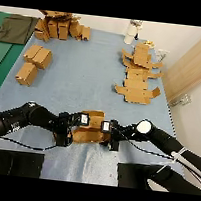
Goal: Fold the box.
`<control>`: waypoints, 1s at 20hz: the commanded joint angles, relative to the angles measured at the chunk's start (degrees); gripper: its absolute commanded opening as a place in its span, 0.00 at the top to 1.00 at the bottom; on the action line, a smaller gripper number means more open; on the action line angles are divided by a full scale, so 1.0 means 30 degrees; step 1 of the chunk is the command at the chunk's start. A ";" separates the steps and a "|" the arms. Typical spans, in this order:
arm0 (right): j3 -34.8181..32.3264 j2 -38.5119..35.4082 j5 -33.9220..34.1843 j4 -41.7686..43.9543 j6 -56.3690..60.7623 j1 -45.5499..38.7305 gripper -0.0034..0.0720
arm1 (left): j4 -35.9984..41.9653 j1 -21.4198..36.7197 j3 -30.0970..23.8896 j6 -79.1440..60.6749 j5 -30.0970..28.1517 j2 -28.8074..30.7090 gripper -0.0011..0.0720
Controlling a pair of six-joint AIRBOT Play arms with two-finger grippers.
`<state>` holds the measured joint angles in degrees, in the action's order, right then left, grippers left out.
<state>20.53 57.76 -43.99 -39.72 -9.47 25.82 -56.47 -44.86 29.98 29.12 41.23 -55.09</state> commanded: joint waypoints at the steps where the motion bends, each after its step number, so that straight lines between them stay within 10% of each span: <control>1: -0.0007 0.0015 0.0000 -0.0146 0.0000 0.0000 0.18 | 0.0342 -0.0444 -0.0007 -0.0015 -0.0124 -0.0015 0.00; 5: -0.0007 0.0015 0.0000 -0.0146 0.0000 0.0000 0.18 | 0.0328 -0.1304 -0.0007 -0.0007 -0.1333 -0.0277 0.00; 6: -0.0007 0.0015 0.0000 -0.0146 0.0000 0.0000 0.18 | 0.0342 -0.1421 -0.0007 0.0000 -0.1800 -0.0335 0.08; 7: -0.0007 0.0015 0.0000 -0.0146 0.0000 0.0000 0.18 | 0.0328 -0.1486 -0.0007 -0.0015 -0.1989 -0.0350 0.38; 11: -0.0007 0.0015 0.0000 -0.0138 0.0000 0.0000 0.18 | 0.0321 -0.1486 -0.0007 -0.0007 -0.2208 -0.0372 0.64; 15: -0.0007 0.0015 -0.0007 -0.0138 0.0000 0.0000 0.18 | 0.0335 -0.1486 -0.0007 -0.0007 -0.2273 -0.0372 0.66; 17: -0.0007 0.0015 -0.0007 -0.0138 0.0000 0.0000 0.18 | 0.0386 -0.1486 -0.0007 -0.0007 -0.2433 -0.0372 0.90; 20: -0.0007 0.0015 -0.0007 -0.0138 0.0000 0.0000 0.18 | 0.0561 -0.1486 -0.0007 0.0000 -0.3045 -0.0372 0.92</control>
<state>20.53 57.76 -43.99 -40.16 -9.47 25.82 -55.29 -49.28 29.98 29.10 33.67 -56.16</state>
